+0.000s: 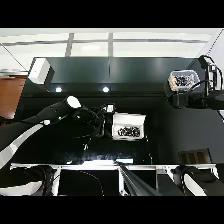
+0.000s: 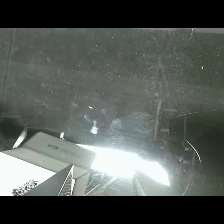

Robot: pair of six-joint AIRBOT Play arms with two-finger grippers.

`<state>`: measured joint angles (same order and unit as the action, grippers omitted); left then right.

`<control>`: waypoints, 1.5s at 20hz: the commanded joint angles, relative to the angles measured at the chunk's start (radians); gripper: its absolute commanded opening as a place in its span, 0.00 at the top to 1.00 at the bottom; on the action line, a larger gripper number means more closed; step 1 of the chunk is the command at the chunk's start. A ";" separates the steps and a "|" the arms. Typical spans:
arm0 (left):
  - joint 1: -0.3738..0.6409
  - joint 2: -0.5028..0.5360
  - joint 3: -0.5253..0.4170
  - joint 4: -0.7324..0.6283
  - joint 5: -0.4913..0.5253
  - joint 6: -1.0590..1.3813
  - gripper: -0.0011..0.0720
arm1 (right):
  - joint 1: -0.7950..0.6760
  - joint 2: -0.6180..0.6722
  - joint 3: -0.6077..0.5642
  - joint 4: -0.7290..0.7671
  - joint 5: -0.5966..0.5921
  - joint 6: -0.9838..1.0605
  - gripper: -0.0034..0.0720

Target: Fold the box and place the chain.

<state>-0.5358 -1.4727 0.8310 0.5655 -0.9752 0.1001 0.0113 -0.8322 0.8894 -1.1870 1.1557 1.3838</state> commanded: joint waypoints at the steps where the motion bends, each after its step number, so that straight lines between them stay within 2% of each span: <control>1: -0.024 -0.003 -0.001 -0.005 0.036 -0.023 0.02 | 0.000 0.000 0.001 0.000 -0.001 0.000 0.37; 6: -0.068 -0.009 -0.002 -0.023 0.107 -0.024 0.03 | 0.000 0.000 0.001 0.000 -0.001 0.000 0.37; 7: -0.068 -0.009 -0.002 -0.024 0.110 -0.032 0.08 | 0.000 0.000 0.001 0.000 -0.001 0.000 0.37; 8: -0.068 -0.009 -0.004 -0.024 0.115 -0.050 0.22 | 0.000 0.000 0.001 0.000 -0.001 0.000 0.37; 11: -0.068 -0.009 -0.005 -0.024 0.132 -0.056 0.31 | 0.001 0.000 0.000 0.000 -0.012 0.000 0.37; 12: -0.068 -0.009 -0.005 -0.024 0.134 -0.056 0.31 | 0.003 0.000 0.001 0.000 -0.022 0.005 0.13; 13: -0.068 -0.009 -0.005 -0.023 0.134 -0.056 0.31 | 0.003 -0.005 0.000 0.005 -0.023 0.009 0.02; 15: -0.068 -0.009 -0.005 -0.024 0.134 -0.056 0.31 | 0.003 -0.034 0.001 0.022 -0.004 -0.001 0.02; 18: -0.068 -0.009 -0.005 -0.023 0.135 -0.056 0.31 | 0.003 -0.111 0.001 0.157 -0.021 -0.211 0.02; 22: -0.068 -0.009 -0.005 -0.023 0.136 -0.056 0.30 | 0.012 -0.233 0.000 0.388 -0.049 -0.644 0.02; 24: -0.068 -0.009 -0.005 -0.023 0.135 -0.056 0.30 | 0.058 -0.284 0.000 0.396 -0.048 -0.867 0.02; 26: -0.068 -0.009 -0.005 -0.023 0.135 -0.056 0.30 | 0.102 -0.327 0.000 0.387 -0.032 -0.999 0.02; 30: -0.068 -0.009 -0.005 -0.023 0.136 -0.056 0.30 | 0.168 -0.354 -0.002 0.295 0.083 -1.033 0.02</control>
<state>-0.6029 -1.4807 0.8261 0.5419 -0.8391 0.0448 0.1337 -1.1580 0.8890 -0.8482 1.1599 0.4618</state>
